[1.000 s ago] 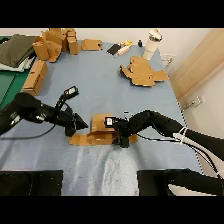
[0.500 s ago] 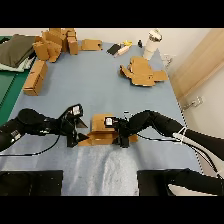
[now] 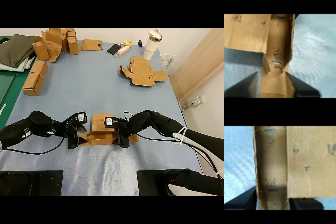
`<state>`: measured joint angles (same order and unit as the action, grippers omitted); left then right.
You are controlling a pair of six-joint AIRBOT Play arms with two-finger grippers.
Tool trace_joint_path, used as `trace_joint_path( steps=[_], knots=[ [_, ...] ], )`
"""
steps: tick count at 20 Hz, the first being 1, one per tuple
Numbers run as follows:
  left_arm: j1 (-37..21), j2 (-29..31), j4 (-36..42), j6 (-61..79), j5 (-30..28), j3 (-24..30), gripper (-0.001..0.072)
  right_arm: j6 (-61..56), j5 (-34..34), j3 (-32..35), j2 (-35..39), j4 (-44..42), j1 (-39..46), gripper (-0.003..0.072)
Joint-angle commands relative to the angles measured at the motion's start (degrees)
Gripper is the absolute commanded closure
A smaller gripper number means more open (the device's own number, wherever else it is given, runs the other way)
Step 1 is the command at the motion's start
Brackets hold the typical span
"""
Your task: Fold the box.
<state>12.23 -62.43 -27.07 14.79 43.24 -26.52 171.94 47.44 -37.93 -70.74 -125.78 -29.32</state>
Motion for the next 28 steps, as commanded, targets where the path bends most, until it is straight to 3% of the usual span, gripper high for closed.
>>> trace_joint_path(
  steps=[1,6,7,8,14,28],
  knots=[
    [0.4,-0.4,0.1,5.4,1.3,0.0,0.0428,0.0,0.0,0.0,0.0,0.0,0.0,0.0265],
    [5.6,-0.4,0.1,5.3,-2.4,0.0,0.0429,0.0,0.0,0.0,0.0,0.0,0.0,0.0265],
    [6.4,-0.4,0.1,5.2,-3.2,0.0,0.0488,0.0,0.0,0.0,0.0,0.0,0.0,0.0265],
    [6.5,-0.4,0.1,5.2,-3.5,0.0,0.0609,0.0,0.0,0.0,0.0,0.0,0.0,0.0265],
    [4.9,-0.4,-1.4,2.1,-3.6,0.0,0.0605,0.0,0.0,0.0,0.0,0.0,0.0,0.0266],
    [9.2,-0.4,4.5,2.7,-7.2,0.0,0.0606,0.0,0.0,0.0,0.0,0.0,0.0,0.0265]
  ],
)
